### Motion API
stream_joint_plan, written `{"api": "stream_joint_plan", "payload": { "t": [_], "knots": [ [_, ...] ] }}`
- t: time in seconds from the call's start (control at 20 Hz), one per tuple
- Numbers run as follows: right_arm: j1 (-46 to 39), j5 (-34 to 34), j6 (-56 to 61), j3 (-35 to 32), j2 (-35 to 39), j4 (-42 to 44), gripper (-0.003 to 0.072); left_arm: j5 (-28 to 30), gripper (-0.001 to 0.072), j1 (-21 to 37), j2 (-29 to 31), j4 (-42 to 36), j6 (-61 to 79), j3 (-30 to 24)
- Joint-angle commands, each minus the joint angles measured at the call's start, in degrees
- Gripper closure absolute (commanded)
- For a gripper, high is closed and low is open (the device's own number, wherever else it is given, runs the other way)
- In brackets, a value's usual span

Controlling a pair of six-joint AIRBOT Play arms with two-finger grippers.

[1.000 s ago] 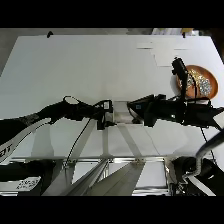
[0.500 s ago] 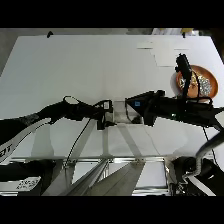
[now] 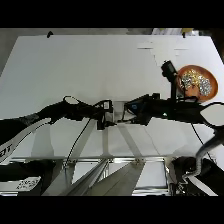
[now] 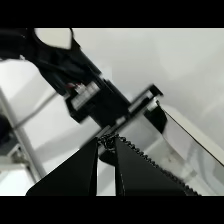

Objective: Fold the box and place the chain.

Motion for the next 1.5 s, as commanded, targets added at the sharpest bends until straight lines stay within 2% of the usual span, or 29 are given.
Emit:
{"api": "stream_joint_plan", "payload": {
  "t": [0.0, 0.35, 0.45, 0.5, 0.55, 0.75, 0.95, 1.2, 1.4, 1.45],
  "knots": [
    [0.07, 0.44, -0.15, -1.60, -5.57, -2.93, 0.0677, 0.00, 0.0501, 0.02, 0.00, 0.00, 0.02, 0.04],
    [0.07, 0.74, -1.36, -1.64, -17.40, -2.95, 0.0677, 0.02, 0.0501, 0.02, 0.00, 0.00, 0.00, 0.04],
    [0.07, 1.01, -2.16, -1.62, -17.62, -2.89, 0.0648, 0.02, 0.0501, 0.02, 0.00, 0.00, 0.02, 0.04],
    [0.07, 1.03, -2.19, -1.62, -17.31, -2.89, 0.0572, 0.02, 0.0501, 0.02, 0.00, 0.00, 0.02, 0.04],
    [0.07, 1.05, -2.69, -1.55, -16.63, -2.82, 0.0545, 0.02, 0.0501, 0.02, 0.00, 0.00, 0.02, 0.04],
    [-1.36, 2.47, -3.82, 0.15, -9.92, -4.11, 0.0531, 0.02, 0.0500, 0.02, 0.00, 0.00, 0.02, 0.04],
    [-10.16, 3.76, 1.27, 1.36, -2.60, -14.40, 0.0535, 0.02, 0.0501, 0.02, 0.00, 0.00, 0.02, 0.04],
    [-17.99, 4.26, 17.14, -0.07, -1.92, -41.92, 0.0536, 0.02, 0.0501, 0.02, 0.00, 0.02, 0.02, 0.04],
    [-20.65, -4.50, 24.76, -6.58, -2.51, -45.20, 0.0530, 0.02, 0.0501, 0.02, 0.00, 0.02, 0.00, 0.04],
    [-20.63, -6.08, 25.27, -7.23, -3.69, -45.09, 0.0490, 0.02, 0.0501, 0.02, 0.00, 0.00, 0.02, 0.04]
  ]
}}
